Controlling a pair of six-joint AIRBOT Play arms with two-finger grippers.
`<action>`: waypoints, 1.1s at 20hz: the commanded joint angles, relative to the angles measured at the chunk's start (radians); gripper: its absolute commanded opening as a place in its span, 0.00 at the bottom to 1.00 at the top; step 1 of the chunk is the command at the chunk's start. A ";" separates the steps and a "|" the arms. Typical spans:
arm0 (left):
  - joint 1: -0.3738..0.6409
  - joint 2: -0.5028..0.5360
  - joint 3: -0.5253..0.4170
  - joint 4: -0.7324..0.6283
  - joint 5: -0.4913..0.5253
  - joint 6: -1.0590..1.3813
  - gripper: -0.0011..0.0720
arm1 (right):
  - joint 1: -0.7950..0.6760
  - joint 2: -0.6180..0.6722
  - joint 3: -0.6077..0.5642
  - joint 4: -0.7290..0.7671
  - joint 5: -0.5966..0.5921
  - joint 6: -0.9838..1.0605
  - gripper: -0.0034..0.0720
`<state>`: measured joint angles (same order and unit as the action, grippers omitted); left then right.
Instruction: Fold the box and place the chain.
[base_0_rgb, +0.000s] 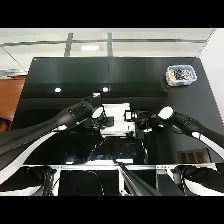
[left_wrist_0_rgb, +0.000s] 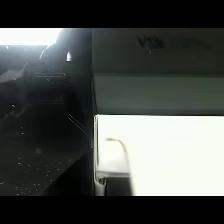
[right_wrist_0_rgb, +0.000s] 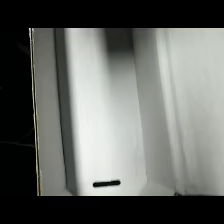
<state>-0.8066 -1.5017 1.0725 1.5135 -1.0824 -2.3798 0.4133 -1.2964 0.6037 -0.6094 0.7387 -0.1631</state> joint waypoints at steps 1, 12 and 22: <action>-0.001 0.000 0.001 0.005 -0.008 0.025 0.05 | -0.002 0.063 0.001 -0.114 0.029 0.114 1.00; 0.000 0.000 0.001 0.004 0.005 0.062 0.05 | 0.000 0.135 0.000 -0.210 0.045 0.140 0.34; 0.000 0.000 0.001 0.004 0.005 0.062 0.05 | 0.001 0.066 0.000 0.105 0.066 0.141 0.31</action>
<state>-0.8066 -1.5017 1.0725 1.5208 -1.0809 -2.3173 0.4141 -1.2003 0.6033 -0.6098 0.7998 -0.0223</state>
